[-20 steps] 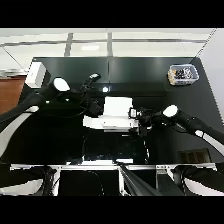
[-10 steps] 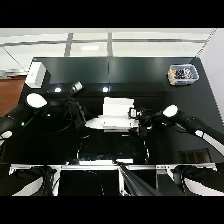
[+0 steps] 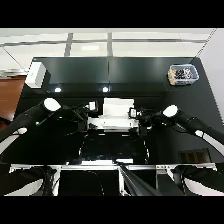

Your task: Fold the box and place the chain.

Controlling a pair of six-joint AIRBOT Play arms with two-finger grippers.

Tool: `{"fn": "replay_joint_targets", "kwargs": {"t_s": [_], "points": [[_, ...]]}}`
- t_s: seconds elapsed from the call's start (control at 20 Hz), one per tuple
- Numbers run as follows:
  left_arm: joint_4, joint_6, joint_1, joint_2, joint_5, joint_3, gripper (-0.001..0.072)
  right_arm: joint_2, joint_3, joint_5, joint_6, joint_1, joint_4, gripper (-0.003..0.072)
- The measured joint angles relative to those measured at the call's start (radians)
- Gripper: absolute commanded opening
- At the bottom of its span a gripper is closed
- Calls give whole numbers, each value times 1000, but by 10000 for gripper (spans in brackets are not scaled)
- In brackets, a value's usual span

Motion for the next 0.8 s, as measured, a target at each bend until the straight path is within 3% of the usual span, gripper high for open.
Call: {"fn": "replay_joint_targets", "kwargs": {"t_s": [0.1, 0.15, 0.2, 0.25, 0.8], "points": [[4, 20, -26, -22, 14, 17, 517, 0, 0, 0, 0, 0, 0, 300], [5, 28, -35, -29, 14, 23, 390, 0, 0, 0, 0, 0, 0, 300], [4, 31, -44, -35, 15, 27, 216, 0, 0, 0, 0, 0, 0, 300], [4, 35, -49, -39, 16, 31, 120, 0, 0, 0, 0, 0, 0, 301], [-117, 36, -63, -49, -6, 38, 120, 0, 0, 0, -1, 0, 0, 300]]}}
